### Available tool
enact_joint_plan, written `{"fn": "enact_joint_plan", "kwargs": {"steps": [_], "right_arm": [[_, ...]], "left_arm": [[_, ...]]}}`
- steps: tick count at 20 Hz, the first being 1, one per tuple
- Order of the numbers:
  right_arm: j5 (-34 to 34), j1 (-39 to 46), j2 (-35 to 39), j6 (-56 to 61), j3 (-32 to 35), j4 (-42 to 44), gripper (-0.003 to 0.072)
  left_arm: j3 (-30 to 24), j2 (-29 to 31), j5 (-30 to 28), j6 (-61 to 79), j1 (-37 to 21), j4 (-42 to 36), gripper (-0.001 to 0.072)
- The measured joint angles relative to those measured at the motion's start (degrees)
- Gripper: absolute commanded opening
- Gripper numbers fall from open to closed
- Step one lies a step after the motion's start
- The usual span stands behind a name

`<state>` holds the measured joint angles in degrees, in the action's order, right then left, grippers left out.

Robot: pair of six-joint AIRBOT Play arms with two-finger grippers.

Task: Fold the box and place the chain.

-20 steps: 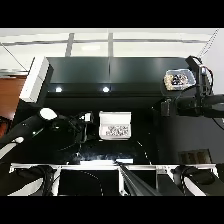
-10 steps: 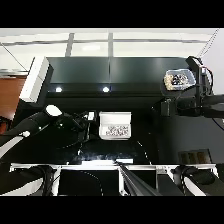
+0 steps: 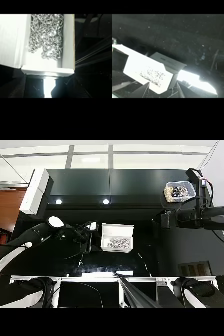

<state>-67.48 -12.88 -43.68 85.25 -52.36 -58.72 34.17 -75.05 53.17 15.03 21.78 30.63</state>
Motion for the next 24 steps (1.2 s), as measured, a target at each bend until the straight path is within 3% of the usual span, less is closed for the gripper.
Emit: {"fn": "enact_joint_plan", "kwargs": {"steps": [17, 18, 20, 21, 22, 23, 24], "right_arm": [[-0.4, 0.0, -0.1, 0.0, 0.0, -0.2, 0.0403], [-0.4, 0.0, -0.1, 0.0, 0.0, -0.2, 0.0403], [-0.4, 0.0, -0.1, 0.0, 0.0, -0.7, 0.0402], [-0.1, 0.0, -0.1, 0.1, 0.1, -0.9, 0.0402], [0.3, -0.1, -0.1, 0.4, 0.2, -1.1, 0.0469], [1.4, -0.4, -0.2, 0.7, 0.3, -1.1, 0.0720], [2.6, -0.9, -0.5, 0.8, 0.4, -1.2, 0.0720]], "left_arm": [[1.1, -0.7, -1.7, 0.0, 2.8, 0.2, 0.0701], [1.1, -0.7, -2.1, 0.0, 3.1, 0.3, 0.0650], [1.1, -0.7, -2.7, -0.2, 3.5, 0.3, 0.0440], [1.1, -0.7, -2.8, -0.2, 3.6, 0.3, 0.0399], [1.1, -0.7, -2.9, -0.2, 3.7, 0.3, 0.0388], [1.1, -0.7, -3.0, -0.3, 3.8, 0.3, 0.0388], [1.1, -0.7, -3.0, -0.3, 3.8, 0.3, 0.0388]]}}
